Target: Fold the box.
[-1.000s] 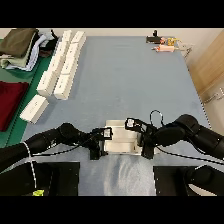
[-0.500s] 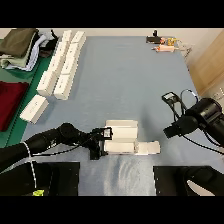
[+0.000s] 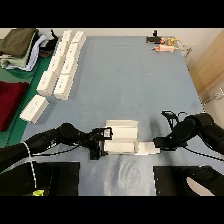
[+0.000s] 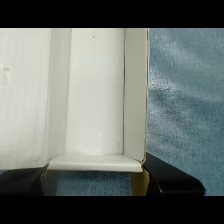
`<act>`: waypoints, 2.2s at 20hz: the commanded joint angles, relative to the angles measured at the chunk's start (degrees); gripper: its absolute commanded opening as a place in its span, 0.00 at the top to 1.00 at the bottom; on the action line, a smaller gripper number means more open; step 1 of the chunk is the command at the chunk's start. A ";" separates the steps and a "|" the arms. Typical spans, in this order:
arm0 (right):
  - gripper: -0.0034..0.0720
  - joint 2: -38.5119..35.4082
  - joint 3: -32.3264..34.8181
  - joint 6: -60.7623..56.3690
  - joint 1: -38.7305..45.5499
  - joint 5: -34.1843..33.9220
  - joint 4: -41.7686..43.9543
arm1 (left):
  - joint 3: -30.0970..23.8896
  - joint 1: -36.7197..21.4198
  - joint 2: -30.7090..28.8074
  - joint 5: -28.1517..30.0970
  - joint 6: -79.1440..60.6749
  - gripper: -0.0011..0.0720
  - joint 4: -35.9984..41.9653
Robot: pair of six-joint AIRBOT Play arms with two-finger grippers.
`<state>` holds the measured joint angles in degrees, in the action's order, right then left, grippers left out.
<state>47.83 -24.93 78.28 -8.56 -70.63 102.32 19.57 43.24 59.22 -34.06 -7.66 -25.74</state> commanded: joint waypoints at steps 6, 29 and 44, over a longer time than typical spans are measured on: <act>0.95 -4.26 -1.95 7.85 0.35 1.68 15.06 | 0.02 0.00 -0.02 0.02 0.00 0.27 0.00; 0.24 -2.43 -1.99 13.66 -7.08 9.55 23.04 | 0.02 0.00 -0.04 0.02 -0.02 0.27 0.00; 0.30 15.80 -16.96 -29.18 -33.09 7.02 -11.63 | 0.02 0.00 -0.04 0.02 0.00 0.27 0.00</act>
<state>60.25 -39.66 60.45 -36.62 -62.00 99.39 19.57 43.24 59.22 -34.04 -7.64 -25.71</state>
